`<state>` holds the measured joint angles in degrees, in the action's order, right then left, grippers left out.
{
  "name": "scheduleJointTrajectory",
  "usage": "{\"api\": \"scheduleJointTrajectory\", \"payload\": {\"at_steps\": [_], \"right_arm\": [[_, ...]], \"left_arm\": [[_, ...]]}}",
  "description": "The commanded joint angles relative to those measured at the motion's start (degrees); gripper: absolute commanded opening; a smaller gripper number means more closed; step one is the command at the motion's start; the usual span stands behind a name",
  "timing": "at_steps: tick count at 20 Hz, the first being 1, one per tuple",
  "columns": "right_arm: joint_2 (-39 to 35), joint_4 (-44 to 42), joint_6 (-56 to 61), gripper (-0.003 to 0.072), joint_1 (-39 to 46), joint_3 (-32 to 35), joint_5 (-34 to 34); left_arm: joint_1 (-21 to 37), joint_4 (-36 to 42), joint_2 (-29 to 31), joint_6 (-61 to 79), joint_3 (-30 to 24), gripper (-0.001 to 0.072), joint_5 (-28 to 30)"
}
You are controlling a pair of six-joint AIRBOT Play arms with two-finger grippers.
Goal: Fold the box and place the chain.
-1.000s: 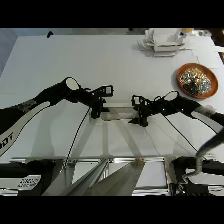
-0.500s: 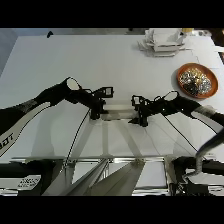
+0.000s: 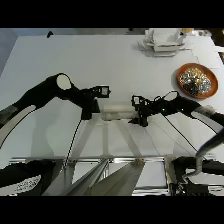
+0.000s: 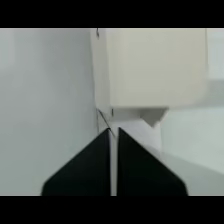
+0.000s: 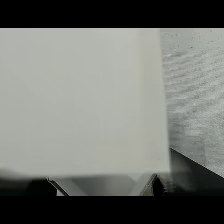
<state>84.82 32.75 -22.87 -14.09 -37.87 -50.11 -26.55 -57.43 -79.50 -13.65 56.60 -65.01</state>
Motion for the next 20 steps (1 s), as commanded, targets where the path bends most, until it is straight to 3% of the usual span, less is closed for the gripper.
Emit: {"api": "scheduleJointTrajectory", "payload": {"at_steps": [1,4,8,11,15,17,20], "right_arm": [[0.0,0.0,0.0,0.0341,0.0,0.0,0.0],[0.0,0.0,0.0,0.0341,0.0,0.0,0.0],[0.0,0.0,0.0,0.0341,0.0,0.0,0.0],[0.0,0.0,0.0,0.0341,0.0,0.0,0.0],[0.0,0.0,0.0,0.0341,0.0,0.0,0.0],[0.0,0.0,0.0,0.0341,0.0,0.0,0.0],[0.0,0.0,0.0,0.0341,0.0,0.0,0.0]], "left_arm": [[0.0,-5.9,6.5,-10.4,0.1,0.0007,-4.7],[-0.6,-3.3,10.5,-13.9,0.1,0.0007,-5.6],[-5.3,9.6,10.1,-9.5,-0.1,0.0007,-4.1],[-10.6,11.8,7.2,-7.9,-0.2,0.0006,8.7],[-10.6,11.7,2.0,-22.9,-0.2,0.0006,30.8],[-10.2,11.7,-0.8,-26.8,-0.2,0.0006,35.3],[-9.9,11.7,-4.9,-29.7,-0.2,0.0006,36.5]]}}
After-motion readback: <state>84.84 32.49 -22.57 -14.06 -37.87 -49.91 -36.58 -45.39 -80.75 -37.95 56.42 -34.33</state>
